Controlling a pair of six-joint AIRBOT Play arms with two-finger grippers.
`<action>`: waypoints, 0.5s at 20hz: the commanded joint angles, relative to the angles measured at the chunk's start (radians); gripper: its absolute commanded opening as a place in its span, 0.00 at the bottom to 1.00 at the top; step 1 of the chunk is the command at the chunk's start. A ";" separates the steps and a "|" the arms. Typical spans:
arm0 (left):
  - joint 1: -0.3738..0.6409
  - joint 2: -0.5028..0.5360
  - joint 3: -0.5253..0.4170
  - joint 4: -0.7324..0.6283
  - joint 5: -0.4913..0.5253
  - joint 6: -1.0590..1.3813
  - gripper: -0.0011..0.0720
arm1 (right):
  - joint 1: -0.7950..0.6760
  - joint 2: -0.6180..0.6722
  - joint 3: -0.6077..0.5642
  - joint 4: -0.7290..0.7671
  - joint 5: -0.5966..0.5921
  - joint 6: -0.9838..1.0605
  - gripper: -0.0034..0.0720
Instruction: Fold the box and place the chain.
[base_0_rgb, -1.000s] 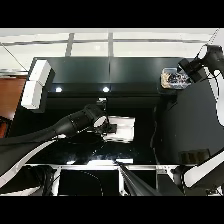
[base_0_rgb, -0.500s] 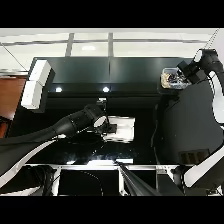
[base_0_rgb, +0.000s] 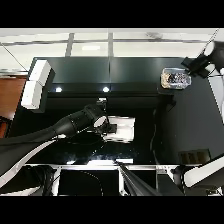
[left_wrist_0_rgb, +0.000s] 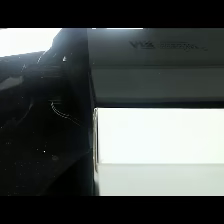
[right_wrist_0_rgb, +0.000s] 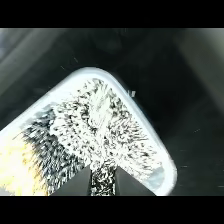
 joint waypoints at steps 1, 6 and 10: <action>0.000 0.000 0.000 0.000 0.002 0.000 0.06 | -0.005 0.142 0.001 0.012 0.011 -0.207 0.06; 0.000 0.000 0.000 0.000 0.002 0.000 0.06 | -0.004 0.382 0.001 0.224 -0.002 -0.462 0.06; 0.000 0.000 0.000 0.000 0.002 0.000 0.06 | -0.004 0.547 0.001 0.333 -0.027 -0.575 0.06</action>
